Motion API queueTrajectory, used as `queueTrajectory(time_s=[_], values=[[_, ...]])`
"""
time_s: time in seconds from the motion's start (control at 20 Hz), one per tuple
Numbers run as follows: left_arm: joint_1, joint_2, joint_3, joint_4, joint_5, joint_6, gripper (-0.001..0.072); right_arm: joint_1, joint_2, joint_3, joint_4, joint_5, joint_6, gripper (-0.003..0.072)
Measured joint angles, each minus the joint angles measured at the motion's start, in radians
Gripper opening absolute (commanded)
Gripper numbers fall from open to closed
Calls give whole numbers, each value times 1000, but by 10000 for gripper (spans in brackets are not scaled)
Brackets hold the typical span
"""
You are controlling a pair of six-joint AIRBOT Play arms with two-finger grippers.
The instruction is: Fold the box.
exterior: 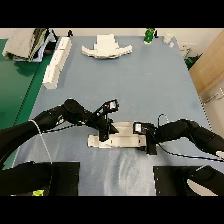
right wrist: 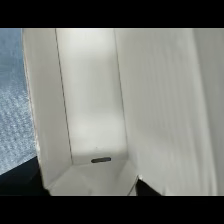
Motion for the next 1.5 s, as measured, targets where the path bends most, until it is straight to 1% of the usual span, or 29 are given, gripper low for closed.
queueTrajectory(time_s=[0.35, 0.4, 0.7, 0.75, 0.8, 0.85, 1.5], values=[[0, 0, 0, 0, 2, 0, 14, -14, 36, 0, -5, 4, 33, 706], [0, 0, 0, 0, 2, 0, 14, -19, 37, 0, -4, 4, 34, 677], [0, 0, 0, 0, 0, 0, 14, -28, 40, -11, 3, -8, 40, 671], [0, 0, 0, 0, -1, 0, 14, -30, 40, -15, 6, -5, 40, 645], [0, 0, 0, 0, -1, 0, 14, -30, 40, -19, 7, 0, 33, 579], [0, 0, 0, 0, -1, 0, 14, -30, 40, -23, 12, 5, 27, 565], [0, 0, 0, 0, -2, 0, 14, -23, 40, -52, 39, 30, -27, 566]])
